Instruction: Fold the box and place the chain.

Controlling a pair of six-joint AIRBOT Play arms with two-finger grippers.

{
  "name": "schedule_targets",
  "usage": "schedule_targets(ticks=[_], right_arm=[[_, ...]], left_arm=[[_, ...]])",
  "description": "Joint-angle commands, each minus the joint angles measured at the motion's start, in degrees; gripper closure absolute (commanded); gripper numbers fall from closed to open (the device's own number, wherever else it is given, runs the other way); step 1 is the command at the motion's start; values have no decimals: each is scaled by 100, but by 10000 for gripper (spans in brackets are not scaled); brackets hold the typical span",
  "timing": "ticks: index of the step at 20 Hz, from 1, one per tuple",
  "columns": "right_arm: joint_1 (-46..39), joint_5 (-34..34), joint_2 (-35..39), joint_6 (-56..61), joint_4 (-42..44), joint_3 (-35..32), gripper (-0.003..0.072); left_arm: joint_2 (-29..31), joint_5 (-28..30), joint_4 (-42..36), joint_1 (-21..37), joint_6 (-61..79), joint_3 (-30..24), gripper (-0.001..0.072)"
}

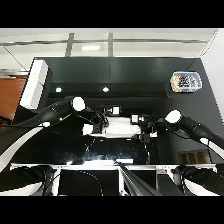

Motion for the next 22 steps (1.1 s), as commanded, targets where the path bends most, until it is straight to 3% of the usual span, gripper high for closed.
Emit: schedule_targets(ticks=[1, 5, 8, 9, 10, 11, 13, 15, 16, 18, 20, 22], right_arm=[[7, 4, 17, -9, -2, 0, 196], [7, 11, 74, -11, -13, 50, 196], [7, -31, 74, -96, -11, 101, 196], [7, -24, 74, -96, -24, 101, 196], [7, -26, 74, -96, -22, 101, 197], [7, -26, 74, -96, -22, 101, 197], [7, -26, 74, -96, -22, 101, 196], [7, -26, 74, -96, -22, 101, 197], [7, -26, 74, -101, -24, 101, 196], [7, -26, 74, -116, -24, 101, 197], [7, -22, 74, -116, -24, 101, 197], [7, -24, 74, -116, -24, 101, 196]], left_arm=[[216, -4, 389, 48, -289, 52, 202], [852, -240, 1340, 302, -1705, 96, 201], [1217, -1322, 1473, 540, -2695, 96, 226], [1263, -1805, 1471, 575, -2988, 98, 354], [1281, -2350, 1473, 575, -3171, 96, 612], [1279, -2861, 1373, 562, -3285, 85, 686], [1281, -3204, 553, 507, -3567, -20, 686], [1281, -2667, -879, 487, -3348, -302, 686], [1281, -2059, -1460, 490, -3082, -468, 686], [1268, -170, -2275, 487, -3027, -739, 685], [1134, 1093, -2472, 466, -3016, -791, 685], [844, 1502, -2465, 461, -2894, -789, 684]])
